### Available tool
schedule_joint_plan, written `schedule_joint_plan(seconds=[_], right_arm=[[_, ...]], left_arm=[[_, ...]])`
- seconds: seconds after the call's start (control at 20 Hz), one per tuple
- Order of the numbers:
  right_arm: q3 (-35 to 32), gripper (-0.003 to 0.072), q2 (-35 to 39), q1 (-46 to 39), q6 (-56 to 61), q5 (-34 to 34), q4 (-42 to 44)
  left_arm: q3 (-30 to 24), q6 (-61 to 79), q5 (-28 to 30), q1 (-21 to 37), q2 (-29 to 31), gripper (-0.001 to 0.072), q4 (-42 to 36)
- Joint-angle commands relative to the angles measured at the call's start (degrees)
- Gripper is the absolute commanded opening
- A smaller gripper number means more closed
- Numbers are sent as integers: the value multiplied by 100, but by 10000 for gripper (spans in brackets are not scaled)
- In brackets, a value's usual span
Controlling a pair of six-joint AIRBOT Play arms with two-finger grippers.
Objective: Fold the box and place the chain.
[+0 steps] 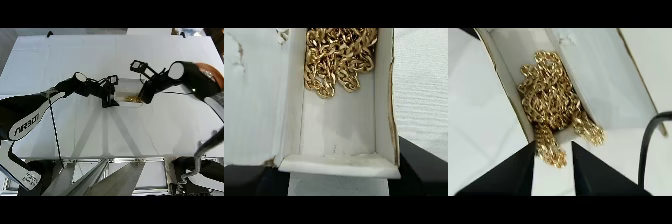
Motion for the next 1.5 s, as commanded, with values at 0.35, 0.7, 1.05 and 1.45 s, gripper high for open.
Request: schedule_joint_plan(seconds=[0.35,0.7,1.05,1.45], right_arm=[[-162,9,76,-901,-313,219,-271],[-938,9,-420,-896,-372,-431,540],[-940,7,-417,-896,-767,-243,1134],[-940,7,94,-896,-765,-225,1296]], left_arm=[[2,0,2,2,2,157,2],[2,0,0,2,2,157,2],[2,0,0,2,2,157,2],[2,0,0,2,2,157,2]])
